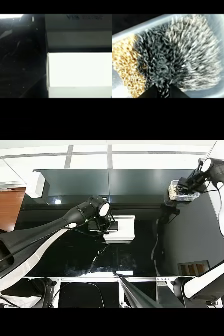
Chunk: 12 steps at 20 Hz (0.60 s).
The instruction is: Fold the box and place the chain.
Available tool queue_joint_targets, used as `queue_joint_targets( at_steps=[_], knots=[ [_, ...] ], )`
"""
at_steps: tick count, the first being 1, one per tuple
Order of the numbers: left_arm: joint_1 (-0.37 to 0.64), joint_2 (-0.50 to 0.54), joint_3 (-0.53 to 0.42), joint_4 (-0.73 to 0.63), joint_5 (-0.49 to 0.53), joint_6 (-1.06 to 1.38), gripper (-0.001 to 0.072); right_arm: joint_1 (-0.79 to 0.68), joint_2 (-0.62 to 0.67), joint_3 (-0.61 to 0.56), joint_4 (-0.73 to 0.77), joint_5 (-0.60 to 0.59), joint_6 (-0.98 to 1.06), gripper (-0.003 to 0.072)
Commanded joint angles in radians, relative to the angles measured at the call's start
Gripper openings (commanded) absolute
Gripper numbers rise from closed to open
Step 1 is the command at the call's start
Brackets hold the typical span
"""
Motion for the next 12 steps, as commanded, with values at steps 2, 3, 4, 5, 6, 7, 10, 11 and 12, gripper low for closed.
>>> queue_joint_targets(
  at_steps=[2, 3, 4, 5, 6, 7, 10, 11, 12],
  knots=[
    [0.000, -0.001, 0.000, 0.000, 0.000, 0.001, 0.0027, 0.000, 0.149, 0.007, -0.007, 0.032, -0.166, 0.0016],
    [0.000, -0.001, 0.000, 0.000, -0.001, 0.001, 0.0027, 0.001, 0.198, 0.006, -0.003, 0.050, -0.186, 0.0016],
    [0.000, -0.001, 0.000, 0.000, -0.001, 0.001, 0.0027, 0.005, 0.254, 0.003, 0.001, 0.063, -0.187, 0.0015],
    [0.000, -0.001, 0.000, 0.000, -0.001, 0.001, 0.0027, 0.010, 0.310, -0.007, 0.008, 0.061, -0.189, 0.0015],
    [0.000, -0.001, 0.000, 0.000, -0.001, 0.001, 0.0027, 0.015, 0.373, -0.022, 0.023, 0.062, -0.202, 0.0015],
    [0.000, -0.001, 0.000, 0.000, 0.000, 0.001, 0.0027, 0.021, 0.433, -0.038, 0.050, 0.072, -0.204, 0.0015],
    [0.000, -0.001, 0.000, 0.000, 0.002, 0.001, 0.0027, 0.060, 0.621, -0.087, 0.144, 0.072, -0.234, 0.0014],
    [0.000, -0.001, 0.000, 0.000, 0.002, 0.001, 0.0027, 0.075, 0.678, -0.090, 0.144, 0.075, -0.237, 0.0014],
    [0.000, -0.001, 0.000, 0.000, 0.002, 0.001, 0.0027, 0.089, 0.730, -0.090, 0.144, 0.076, -0.237, 0.0013]
  ],
)
